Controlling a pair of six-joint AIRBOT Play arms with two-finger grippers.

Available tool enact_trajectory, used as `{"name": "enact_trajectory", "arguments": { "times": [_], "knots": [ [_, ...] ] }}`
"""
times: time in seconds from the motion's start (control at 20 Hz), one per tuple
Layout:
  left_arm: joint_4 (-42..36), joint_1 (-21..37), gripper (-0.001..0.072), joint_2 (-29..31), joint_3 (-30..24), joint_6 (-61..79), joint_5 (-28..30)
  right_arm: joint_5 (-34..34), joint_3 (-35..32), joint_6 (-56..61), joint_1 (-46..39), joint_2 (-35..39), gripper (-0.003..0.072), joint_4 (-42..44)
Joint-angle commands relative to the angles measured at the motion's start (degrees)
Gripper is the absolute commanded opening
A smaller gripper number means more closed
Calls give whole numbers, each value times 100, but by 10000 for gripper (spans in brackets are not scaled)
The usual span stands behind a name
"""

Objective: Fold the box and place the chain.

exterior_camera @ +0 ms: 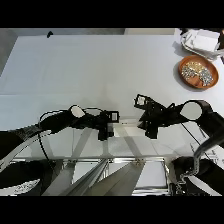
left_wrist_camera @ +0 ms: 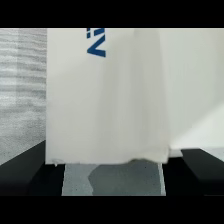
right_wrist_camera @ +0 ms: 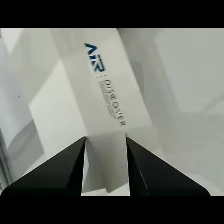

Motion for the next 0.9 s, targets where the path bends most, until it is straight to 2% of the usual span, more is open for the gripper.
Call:
{"name": "enact_trajectory", "arguments": {
  "times": [0.0,0.35,0.55,0.6,0.7,0.85],
  "knots": [
    [0,0,311,4,0,0,2,-28,-52,-208,149,39,297,-33],
    [0,0,311,2,0,0,0,-131,-52,-306,457,15,295,7],
    [0,0,311,2,0,0,0,-293,-52,-407,625,-245,287,2],
    [0,0,311,2,0,0,0,-358,-52,-407,658,-341,279,0],
    [0,0,311,2,0,0,2,-490,-52,-404,675,-474,217,-2],
    [0,0,311,2,0,0,2,-538,-52,-404,675,-483,217,-2]
  ]
}}
